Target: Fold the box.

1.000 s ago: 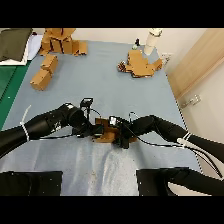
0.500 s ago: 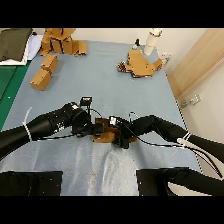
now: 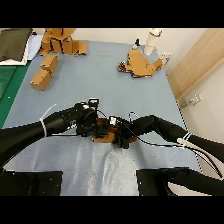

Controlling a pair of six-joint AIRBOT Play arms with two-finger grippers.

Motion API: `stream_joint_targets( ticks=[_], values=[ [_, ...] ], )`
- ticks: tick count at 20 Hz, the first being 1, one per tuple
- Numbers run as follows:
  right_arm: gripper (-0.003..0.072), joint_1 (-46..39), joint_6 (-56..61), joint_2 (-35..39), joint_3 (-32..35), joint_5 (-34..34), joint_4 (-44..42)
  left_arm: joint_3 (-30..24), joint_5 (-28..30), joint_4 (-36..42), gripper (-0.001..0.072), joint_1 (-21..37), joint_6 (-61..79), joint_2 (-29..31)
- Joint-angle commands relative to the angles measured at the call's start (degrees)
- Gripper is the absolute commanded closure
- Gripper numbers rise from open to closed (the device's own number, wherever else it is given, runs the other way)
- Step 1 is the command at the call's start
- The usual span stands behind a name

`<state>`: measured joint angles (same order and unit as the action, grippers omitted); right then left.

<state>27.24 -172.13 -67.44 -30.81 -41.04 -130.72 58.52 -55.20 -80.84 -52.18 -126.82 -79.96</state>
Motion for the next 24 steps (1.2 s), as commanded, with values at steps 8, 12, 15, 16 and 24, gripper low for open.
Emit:
stream_joint_targets(
  ticks=[8, 12, 15, 16, 24],
  values=[
    [0.0187, 0.0, 0.0, 0.0, 0.0, 0.0, 0.0, 2.7, -2.5, -1.5, 0.046, -0.3, 2.8, -2.6],
    [0.0187, 0.0, 0.0, 0.0, 0.0, 0.0, 0.0, 2.7, -0.8, -0.6, 0.0632, -0.3, 2.7, -3.1],
    [0.0187, 0.0, 0.0, 0.0, 0.0, 0.0, 0.0, 2.7, -1.0, 0.7, 0.0696, -0.3, 2.8, -3.7],
    [0.0187, 0.0, 0.0, 0.0, 0.0, 0.0, 0.0, 2.8, -1.0, 0.8, 0.0696, -0.3, 2.8, -3.7],
    [0.0187, 0.0, 0.0, 0.0, 0.0, 0.0, 0.0, 4.9, -6.9, 1.1, 0.0276, 0.1, 3.2, -3.1]
  ],
)
